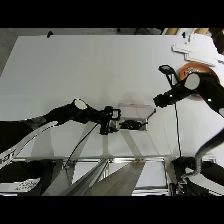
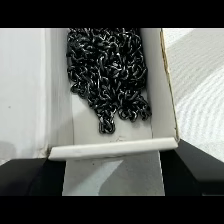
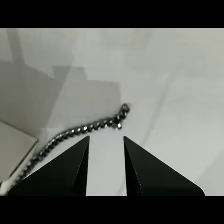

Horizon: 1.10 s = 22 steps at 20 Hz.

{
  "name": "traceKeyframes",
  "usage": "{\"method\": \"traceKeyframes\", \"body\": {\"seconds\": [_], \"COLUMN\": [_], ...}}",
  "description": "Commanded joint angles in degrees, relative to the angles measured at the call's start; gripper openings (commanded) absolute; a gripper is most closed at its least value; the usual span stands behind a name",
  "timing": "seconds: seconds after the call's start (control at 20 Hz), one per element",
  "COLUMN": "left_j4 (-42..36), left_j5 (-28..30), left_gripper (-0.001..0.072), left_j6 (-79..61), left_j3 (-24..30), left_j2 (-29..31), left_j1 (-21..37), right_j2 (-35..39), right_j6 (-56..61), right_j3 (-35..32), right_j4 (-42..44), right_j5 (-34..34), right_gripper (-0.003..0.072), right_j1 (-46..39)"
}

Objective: Fold the box and place the chain.

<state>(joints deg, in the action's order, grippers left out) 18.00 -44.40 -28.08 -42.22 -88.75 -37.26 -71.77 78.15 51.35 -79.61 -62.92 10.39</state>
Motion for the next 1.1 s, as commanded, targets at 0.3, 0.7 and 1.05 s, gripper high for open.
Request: {"method": "traceKeyframes", "body": {"seconds": [0.3, 0.7, 1.05], "left_j4": [0.0, 0.0, 0.0], "left_j5": [0.0, 0.0, 0.0], "left_gripper": [0.0208, 0.0208, 0.0208], "left_j6": [0.0, 0.0, 0.0], "left_j3": [0.0, 0.0, 0.0], "left_j2": [0.0, 0.0, 0.0], "left_j1": [0.0, 0.0, 0.0], "right_j2": [-8.9, -9.7, 2.2], "right_j6": [2.9, 2.9, 2.8], "right_j3": [-0.3, -0.3, -0.3], "right_j4": [-2.7, -2.2, -3.8], "right_j5": [1.1, 2.4, -4.7], "right_gripper": [0.0247, 0.0073, 0.002], "right_j1": [0.7, 0.7, 2.8]}}
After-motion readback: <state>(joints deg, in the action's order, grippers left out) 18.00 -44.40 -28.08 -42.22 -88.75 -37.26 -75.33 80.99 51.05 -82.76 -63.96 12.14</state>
